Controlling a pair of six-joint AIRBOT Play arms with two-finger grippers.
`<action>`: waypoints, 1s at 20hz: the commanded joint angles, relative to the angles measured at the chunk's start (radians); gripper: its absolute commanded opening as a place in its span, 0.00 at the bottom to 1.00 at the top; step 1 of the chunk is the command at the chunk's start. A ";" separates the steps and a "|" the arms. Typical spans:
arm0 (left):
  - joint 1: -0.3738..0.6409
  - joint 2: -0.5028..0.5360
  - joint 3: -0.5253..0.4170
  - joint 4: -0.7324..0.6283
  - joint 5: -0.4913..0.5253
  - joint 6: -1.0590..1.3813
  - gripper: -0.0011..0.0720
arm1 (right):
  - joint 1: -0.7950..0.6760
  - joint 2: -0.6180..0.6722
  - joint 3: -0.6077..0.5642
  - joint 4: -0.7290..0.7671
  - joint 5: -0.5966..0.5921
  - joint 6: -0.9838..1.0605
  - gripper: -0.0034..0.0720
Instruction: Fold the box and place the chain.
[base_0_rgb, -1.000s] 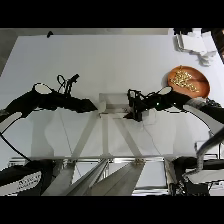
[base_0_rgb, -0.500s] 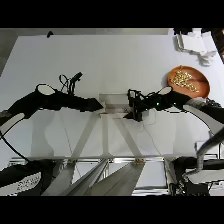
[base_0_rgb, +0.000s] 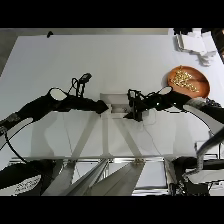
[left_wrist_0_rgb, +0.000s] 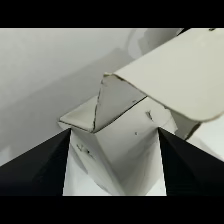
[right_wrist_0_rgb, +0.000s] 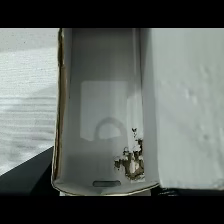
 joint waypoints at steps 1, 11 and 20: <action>-0.047 0.000 0.000 0.170 0.114 -0.147 0.84 | 0.000 0.000 0.000 0.001 0.002 0.000 0.58; -0.082 -0.001 0.128 0.446 0.022 -0.525 0.90 | 0.000 0.000 0.000 0.002 0.002 0.000 0.58; -0.254 -0.087 0.251 0.888 -0.156 -1.081 0.84 | 0.000 0.000 0.000 0.002 0.002 0.000 0.58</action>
